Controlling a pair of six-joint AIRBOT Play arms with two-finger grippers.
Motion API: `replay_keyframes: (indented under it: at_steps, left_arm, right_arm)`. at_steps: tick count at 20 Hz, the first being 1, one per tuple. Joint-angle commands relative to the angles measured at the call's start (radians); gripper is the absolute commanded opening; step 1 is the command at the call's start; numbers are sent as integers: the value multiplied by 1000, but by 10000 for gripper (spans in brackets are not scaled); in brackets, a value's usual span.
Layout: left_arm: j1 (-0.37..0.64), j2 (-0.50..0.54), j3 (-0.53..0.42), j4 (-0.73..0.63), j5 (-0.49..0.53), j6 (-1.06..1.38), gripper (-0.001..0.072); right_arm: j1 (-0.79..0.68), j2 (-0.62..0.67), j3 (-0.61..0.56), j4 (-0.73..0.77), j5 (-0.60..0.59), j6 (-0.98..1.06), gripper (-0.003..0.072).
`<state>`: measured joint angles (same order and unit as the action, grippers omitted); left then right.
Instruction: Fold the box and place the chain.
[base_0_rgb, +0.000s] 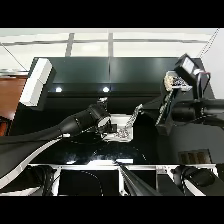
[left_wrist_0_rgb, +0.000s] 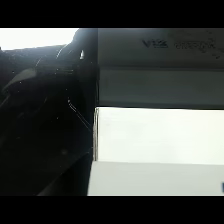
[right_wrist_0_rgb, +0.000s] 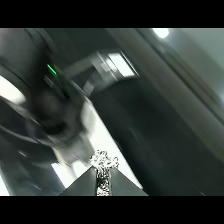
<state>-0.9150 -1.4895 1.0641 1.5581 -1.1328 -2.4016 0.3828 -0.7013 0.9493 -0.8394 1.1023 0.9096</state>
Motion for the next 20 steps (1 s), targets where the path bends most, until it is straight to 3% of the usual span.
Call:
replay_keyframes:
  at_steps: [1,12,20]
  left_arm:
    - [0,0,0,0,2,0,29]
    - [0,0,0,1,2,0,29]
    - [0,0,0,0,5,0,29]
  right_arm:
    - [0,-12,34,132,2,92,20]
    - [24,-149,-135,116,12,108,20]
    - [25,-164,-248,160,-106,159,21]
